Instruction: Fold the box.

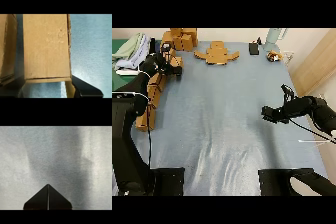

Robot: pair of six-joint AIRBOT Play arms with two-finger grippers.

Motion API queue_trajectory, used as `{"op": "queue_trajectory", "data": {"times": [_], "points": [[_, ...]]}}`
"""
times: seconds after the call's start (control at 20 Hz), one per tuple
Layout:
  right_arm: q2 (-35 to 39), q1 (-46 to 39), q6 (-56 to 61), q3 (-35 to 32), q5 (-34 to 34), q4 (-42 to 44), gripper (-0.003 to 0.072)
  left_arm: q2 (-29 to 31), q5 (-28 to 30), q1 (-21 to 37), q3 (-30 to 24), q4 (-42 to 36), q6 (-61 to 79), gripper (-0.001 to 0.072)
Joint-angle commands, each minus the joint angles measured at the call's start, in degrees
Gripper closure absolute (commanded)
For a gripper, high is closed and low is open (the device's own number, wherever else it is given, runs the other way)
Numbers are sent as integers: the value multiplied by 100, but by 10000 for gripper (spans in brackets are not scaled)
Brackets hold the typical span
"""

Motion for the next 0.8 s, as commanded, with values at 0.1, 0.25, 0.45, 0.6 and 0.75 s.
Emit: {"op": "queue_trajectory", "data": {"times": [0.1,0.25,0.45,0.6,0.75], "points": [[-2,0,0,4,2,2,681,-142,61,9,22,39,-13,343],[-2,0,0,4,2,2,681,-160,299,9,22,111,15,343],[-2,0,0,4,2,2,682,-160,599,0,22,79,13,343],[-2,0,0,4,2,2,682,-157,645,-2,22,74,11,343],[-2,0,0,4,2,2,682,-157,645,0,22,74,11,343]]}}
